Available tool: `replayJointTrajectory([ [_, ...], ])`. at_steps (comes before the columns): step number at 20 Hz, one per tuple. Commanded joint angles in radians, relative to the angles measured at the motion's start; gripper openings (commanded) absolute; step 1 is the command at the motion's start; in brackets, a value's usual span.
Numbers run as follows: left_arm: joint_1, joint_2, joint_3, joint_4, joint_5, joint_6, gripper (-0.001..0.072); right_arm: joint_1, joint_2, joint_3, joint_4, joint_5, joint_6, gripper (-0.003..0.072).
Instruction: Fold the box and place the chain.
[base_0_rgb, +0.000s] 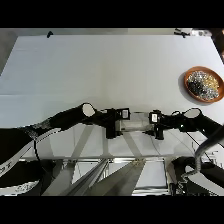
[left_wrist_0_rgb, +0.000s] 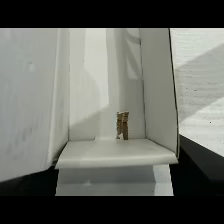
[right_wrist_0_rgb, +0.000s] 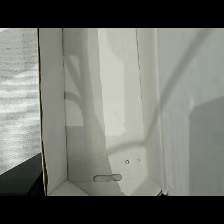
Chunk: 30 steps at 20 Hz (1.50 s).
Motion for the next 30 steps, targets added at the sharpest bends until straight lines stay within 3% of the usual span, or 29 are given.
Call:
replayJointTrajectory([
  [1,-0.003,-0.015,-0.001,-0.011,0.018,-0.003,0.0693,0.000,0.000,0.000,0.001,-0.001,0.000,0.0358],
  [3,-0.003,-0.019,-0.001,-0.012,0.019,-0.003,0.0552,0.000,0.000,0.000,0.001,-0.001,0.000,0.0358],
  [6,-0.003,-0.019,-0.001,-0.011,0.020,-0.003,0.0468,0.000,0.000,0.000,0.001,-0.001,0.000,0.0358],
  [7,-0.003,-0.019,-0.001,-0.011,0.019,-0.003,0.0364,0.000,0.000,0.000,0.001,-0.001,0.000,0.0358],
  [8,-0.003,-0.019,-0.001,-0.011,0.019,-0.003,0.0314,0.000,0.000,0.000,0.001,-0.001,0.000,0.0358],
  [30,-0.003,-0.019,-0.001,-0.011,0.019,-0.003,0.0316,0.000,0.000,0.000,0.020,0.005,0.000,0.0358],
])
